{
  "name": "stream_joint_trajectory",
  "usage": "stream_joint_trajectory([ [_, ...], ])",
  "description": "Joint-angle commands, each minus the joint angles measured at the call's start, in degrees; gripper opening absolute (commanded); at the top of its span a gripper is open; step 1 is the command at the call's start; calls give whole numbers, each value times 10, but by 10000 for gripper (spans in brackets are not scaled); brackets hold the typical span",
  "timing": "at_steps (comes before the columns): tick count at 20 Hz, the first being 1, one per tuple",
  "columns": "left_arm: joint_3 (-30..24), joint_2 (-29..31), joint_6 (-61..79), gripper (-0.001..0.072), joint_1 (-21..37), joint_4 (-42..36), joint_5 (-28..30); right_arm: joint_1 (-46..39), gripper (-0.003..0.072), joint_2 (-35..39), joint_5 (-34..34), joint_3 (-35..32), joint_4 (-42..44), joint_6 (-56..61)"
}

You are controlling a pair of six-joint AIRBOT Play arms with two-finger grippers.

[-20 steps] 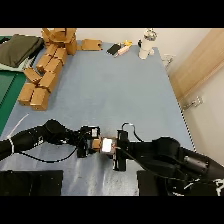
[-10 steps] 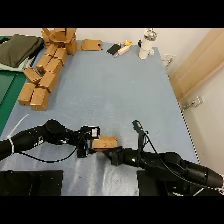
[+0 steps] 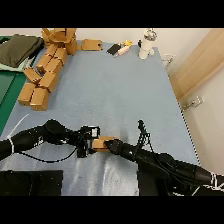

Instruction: Fold the box.

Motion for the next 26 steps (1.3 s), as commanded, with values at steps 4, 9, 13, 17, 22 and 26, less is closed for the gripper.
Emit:
stream_joint_trajectory([
  [4, 0, 0, 0, 517, 0, 0, 0, 1, 3, -14, -49, -1, -9, 8],
  [9, 0, 0, 0, 517, 0, 0, 0, 1, 2, -49, -48, -1, -9, 8],
  [13, 0, 0, 0, 516, 0, 0, 0, 2, 1, -13, -102, 18, -55, 6],
  [17, 0, 0, 0, 517, 0, 0, 0, -8, 1, 92, -315, 80, -186, 48],
  [22, 0, 0, 0, 517, 0, 0, 0, -89, 3, 74, -717, 195, -501, 153],
  [26, 0, 0, 0, 516, 0, 0, 0, -173, 3, 3, -783, 278, -539, 94],
])
